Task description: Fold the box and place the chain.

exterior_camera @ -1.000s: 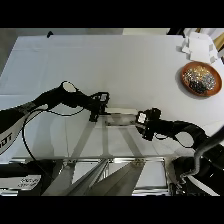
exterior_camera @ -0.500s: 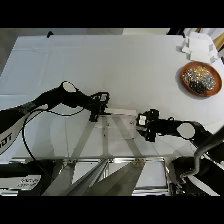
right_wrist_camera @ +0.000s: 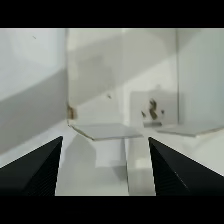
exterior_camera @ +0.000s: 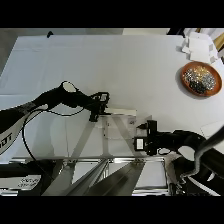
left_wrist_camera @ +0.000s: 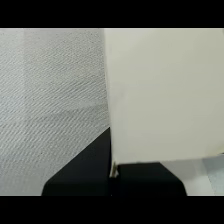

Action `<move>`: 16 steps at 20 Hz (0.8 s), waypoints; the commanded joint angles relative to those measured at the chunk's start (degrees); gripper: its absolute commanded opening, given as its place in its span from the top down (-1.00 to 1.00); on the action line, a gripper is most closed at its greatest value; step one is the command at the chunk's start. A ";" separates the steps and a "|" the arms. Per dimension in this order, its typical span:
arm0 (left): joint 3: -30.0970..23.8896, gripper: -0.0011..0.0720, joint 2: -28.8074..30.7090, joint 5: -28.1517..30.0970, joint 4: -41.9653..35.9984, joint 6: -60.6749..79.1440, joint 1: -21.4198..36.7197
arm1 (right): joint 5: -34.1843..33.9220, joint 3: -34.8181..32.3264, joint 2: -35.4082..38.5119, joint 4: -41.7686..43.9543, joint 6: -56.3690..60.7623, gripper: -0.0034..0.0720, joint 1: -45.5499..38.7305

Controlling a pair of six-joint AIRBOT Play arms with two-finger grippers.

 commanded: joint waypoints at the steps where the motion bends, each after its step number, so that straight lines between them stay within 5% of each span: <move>1: 0.00 0.94 -0.02 0.02 0.00 0.02 -0.02 | -9.79 -1.36 -1.36 -4.39 3.19 -0.70 5.29; 4: 0.00 0.94 -0.02 0.02 0.00 0.02 -0.02 | -16.02 -1.46 -6.47 -5.16 3.17 -0.76 5.66; 8: 0.00 0.94 -0.02 0.02 0.00 0.00 -0.02 | -15.74 -1.46 -5.46 -5.22 2.29 -0.76 9.25; 11: 0.00 0.94 -0.02 0.02 0.00 0.00 -0.02 | -9.55 -1.49 -1.31 -5.20 4.17 -0.72 10.21; 16: 0.00 0.94 -0.02 0.02 0.00 0.02 -0.02 | -10.84 -2.99 -6.14 -5.14 5.75 -0.63 10.19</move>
